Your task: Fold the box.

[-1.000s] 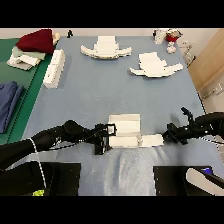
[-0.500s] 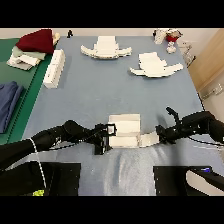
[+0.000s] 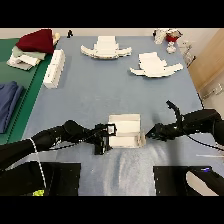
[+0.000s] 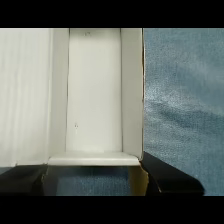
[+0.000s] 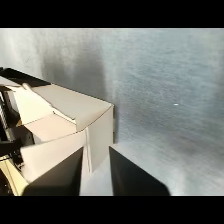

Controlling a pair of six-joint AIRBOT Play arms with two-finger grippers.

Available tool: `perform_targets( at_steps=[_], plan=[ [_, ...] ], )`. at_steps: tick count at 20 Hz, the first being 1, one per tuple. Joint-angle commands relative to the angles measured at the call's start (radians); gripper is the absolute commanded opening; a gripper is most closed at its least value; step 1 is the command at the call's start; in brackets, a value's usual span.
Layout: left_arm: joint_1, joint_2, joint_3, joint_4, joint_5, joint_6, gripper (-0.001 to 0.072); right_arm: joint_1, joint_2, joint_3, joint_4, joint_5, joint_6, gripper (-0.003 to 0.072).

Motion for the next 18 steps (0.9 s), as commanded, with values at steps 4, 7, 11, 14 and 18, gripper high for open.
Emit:
perform_targets(
  at_steps=[4, 7, 11, 14, 18],
  plan=[
    [0.000, 0.001, 0.001, 0.000, 0.000, 0.000, 0.0515, 0.087, 0.023, 0.003, -0.009, 0.040, -0.026, 0.0471],
    [0.000, 0.001, 0.001, 0.000, 0.000, 0.000, 0.0515, 0.176, 0.023, 0.005, -0.011, 0.127, -0.024, 0.0471],
    [0.000, 0.001, 0.001, 0.000, 0.000, 0.000, 0.0515, 0.319, 0.023, 0.041, -0.135, 0.241, 0.146, 0.0457],
    [0.000, 0.001, 0.001, 0.000, 0.000, 0.000, 0.0515, 0.439, 0.023, 0.099, -0.300, 0.274, 0.323, 0.0450],
    [0.000, 0.001, 0.001, 0.000, 0.000, 0.000, 0.0515, 0.579, -0.012, 0.182, -0.502, 0.268, 0.585, 0.0449]
  ],
)
